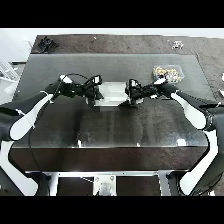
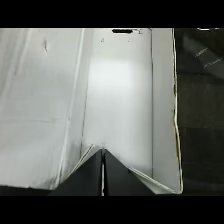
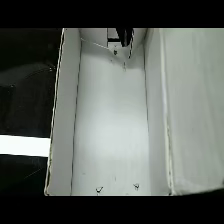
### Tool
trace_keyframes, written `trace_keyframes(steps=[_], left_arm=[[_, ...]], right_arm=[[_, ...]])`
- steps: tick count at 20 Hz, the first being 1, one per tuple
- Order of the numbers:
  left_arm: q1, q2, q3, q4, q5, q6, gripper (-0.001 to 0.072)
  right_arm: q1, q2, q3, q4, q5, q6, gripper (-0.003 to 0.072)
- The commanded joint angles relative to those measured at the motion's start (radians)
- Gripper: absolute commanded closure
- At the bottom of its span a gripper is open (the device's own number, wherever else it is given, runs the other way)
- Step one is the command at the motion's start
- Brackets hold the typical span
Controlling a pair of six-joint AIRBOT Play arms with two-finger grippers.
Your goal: Fold the box and place the chain.
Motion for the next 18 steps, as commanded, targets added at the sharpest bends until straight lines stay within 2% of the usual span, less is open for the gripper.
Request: trace_keyframes(steps=[1,6,9,11,14,18], left_arm=[[0.017,0.018,0.001,0.035,-0.045,0.01,0.0689],[0.107,0.093,0.001,0.03,-0.161,0.009,0.069],[0.14,0.141,0.001,0.034,-0.178,-0.051,0.0691],[0.164,0.173,0.0,0.043,-0.195,-0.173,0.0692],[0.222,0.234,0.0,0.072,-0.228,-0.5,0.0693],[0.305,0.244,0.0,0.076,-0.365,-0.896,0.0691]], right_arm=[[0.001,0.0,0.0,0.0,-0.001,0.0,0.011],[0.001,0.0,0.0,0.0,-0.001,0.001,0.0111],[0.001,0.0,-0.001,0.0,-0.001,0.001,0.0111],[0.001,0.0,-0.001,0.0,-0.001,0.001,0.011],[0.001,0.0,-0.001,0.0,0.0,0.001,0.011],[0.001,0.0,-0.001,0.0,-0.001,0.001,0.0111]])
